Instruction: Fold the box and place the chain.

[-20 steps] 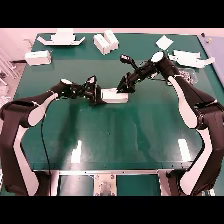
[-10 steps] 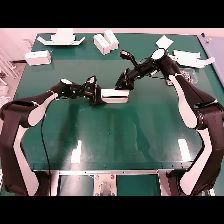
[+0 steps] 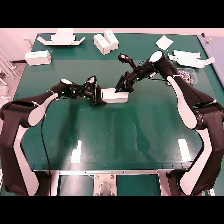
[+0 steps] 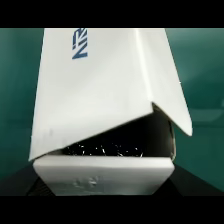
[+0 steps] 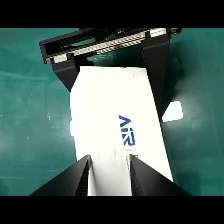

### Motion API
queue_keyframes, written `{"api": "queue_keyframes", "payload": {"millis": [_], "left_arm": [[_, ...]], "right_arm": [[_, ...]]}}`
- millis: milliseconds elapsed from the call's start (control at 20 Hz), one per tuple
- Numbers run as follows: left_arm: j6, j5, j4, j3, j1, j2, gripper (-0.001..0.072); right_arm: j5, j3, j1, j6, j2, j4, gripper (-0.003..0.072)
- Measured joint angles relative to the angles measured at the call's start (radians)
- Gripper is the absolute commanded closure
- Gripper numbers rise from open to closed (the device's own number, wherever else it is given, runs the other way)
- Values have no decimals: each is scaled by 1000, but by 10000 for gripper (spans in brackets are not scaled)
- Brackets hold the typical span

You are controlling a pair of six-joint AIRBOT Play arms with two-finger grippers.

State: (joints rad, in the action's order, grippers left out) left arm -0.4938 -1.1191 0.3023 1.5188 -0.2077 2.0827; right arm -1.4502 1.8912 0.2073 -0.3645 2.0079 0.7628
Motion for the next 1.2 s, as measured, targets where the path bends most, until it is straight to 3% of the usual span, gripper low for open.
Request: {"api": "queue_keyframes", "payload": {"millis": [1200], "left_arm": [[0, -7, 0, 0, 0, 0, 184]], "right_arm": [[60, 19, 3, 2, -1, 4, 391]]}}
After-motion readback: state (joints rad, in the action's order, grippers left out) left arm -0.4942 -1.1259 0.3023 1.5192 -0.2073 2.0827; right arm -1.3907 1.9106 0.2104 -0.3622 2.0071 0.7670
